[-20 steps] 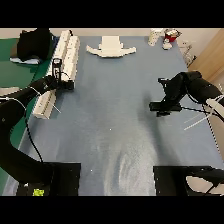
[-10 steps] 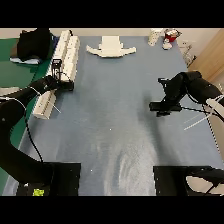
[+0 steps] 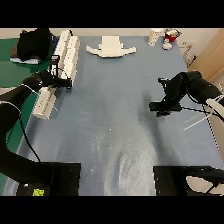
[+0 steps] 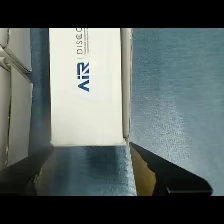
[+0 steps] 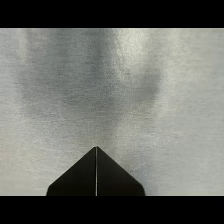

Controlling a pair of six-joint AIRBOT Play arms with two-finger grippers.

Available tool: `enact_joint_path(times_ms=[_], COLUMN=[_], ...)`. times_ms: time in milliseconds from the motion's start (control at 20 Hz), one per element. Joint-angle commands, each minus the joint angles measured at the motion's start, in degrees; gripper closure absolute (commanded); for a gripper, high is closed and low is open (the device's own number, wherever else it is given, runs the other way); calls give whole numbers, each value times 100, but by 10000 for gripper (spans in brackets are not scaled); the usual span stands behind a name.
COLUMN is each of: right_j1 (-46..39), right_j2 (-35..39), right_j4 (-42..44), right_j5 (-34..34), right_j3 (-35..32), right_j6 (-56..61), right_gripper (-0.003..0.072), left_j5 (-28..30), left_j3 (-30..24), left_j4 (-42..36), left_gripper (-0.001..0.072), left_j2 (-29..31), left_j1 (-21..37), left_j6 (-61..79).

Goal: Fold the box.

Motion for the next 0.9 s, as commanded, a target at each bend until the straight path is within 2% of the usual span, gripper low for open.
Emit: enact_joint_path(times_ms=[0, 50, 100, 150, 200, 250, 450, 550, 700, 850], right_j1=[-2, -2, -2, -2, -2, -2, -2, -2, -2, -2], right_j2=[-4, -4, -4, -4, -4, -4, -4, -4, -4, -4], right_j4=[0, 0, 0, 0, 0, 0, 2, -2, 0, 2], right_j5=[0, 0, 0, 0, 0, 0, 0, 0, 0, 0], right_j3=[4, 4, 4, 4, 4, 4, 4, 4, 4, 4], right_j6=[0, 2, 0, 0, 2, 0, 0, 0, 0, 2], right_gripper=[683, 682, 682, 683, 683, 683, 682, 683, 683, 683], left_j5=[-914, -1246, -1547, -1893, -2201, -2455, -3383, -3912, -4006, -3604], left_j3=[26, 26, 26, 31, 44, 57, 72, -81, -739, -1449], left_j4=[212, 260, 256, 256, 234, 216, 179, 168, 140, 138], left_gripper=[15, 17, 125, 400, 644, 696, 699, 700, 700, 699], left_j2=[476, 651, 822, 1021, 1213, 1421, 2201, 2577, 3003, 3049], left_j1=[48, 55, 55, 55, 48, 33, -170, -501, -1364, -2369], left_j6=[-2, 0, -4, -4, -2, -4, -404, -752, -1104, -1602])
